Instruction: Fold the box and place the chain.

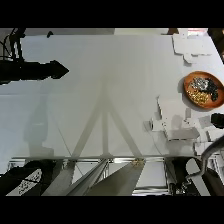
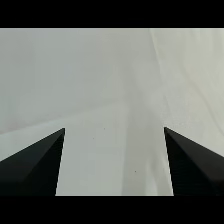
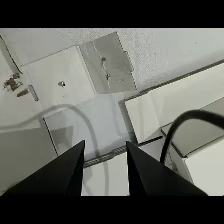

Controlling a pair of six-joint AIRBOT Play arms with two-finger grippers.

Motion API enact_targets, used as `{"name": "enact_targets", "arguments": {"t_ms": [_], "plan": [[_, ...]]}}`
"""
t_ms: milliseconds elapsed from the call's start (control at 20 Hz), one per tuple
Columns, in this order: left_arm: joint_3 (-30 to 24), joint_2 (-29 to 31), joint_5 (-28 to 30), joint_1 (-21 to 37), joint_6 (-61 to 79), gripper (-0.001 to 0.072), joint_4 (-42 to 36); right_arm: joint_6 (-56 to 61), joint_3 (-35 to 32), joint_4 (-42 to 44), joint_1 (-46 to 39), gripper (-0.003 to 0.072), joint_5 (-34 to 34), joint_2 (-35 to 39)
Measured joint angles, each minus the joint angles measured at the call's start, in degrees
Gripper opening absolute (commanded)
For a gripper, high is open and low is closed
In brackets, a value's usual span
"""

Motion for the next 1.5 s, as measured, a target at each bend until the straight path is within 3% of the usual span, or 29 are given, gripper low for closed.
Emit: {"name": "enact_targets", "arguments": {"t_ms": [450,800,1000,1200,1350,1500], "plan": [[0.0,0.0,0.0,0.0,0.0,0.0696,0.0,-7.1,4.6,0.1,-6.2,0.0299,-4.4,-17.0],[0.0,0.0,0.0,0.0,0.0,0.0696,0.0,-13.6,9.2,8.0,-9.5,0.0299,-7.1,-25.4],[0.0,0.0,0.0,0.0,0.0,0.0696,0.0,-14.7,12.3,10.7,-9.8,0.0299,-6.3,-29.5],[0.0,0.0,0.0,0.0,0.0,0.0696,0.0,-15.4,13.6,13.5,-9.9,0.0293,-1.4,-33.3],[0.0,0.0,-0.1,0.0,0.0,0.0696,0.0,-15.6,14.0,14.4,-9.9,0.0099,3.0,-35.0],[0.0,0.0,-0.2,0.0,0.0,0.0696,0.0,-15.6,14.1,14.7,-9.9,0.0019,6.3,-35.9]]}}
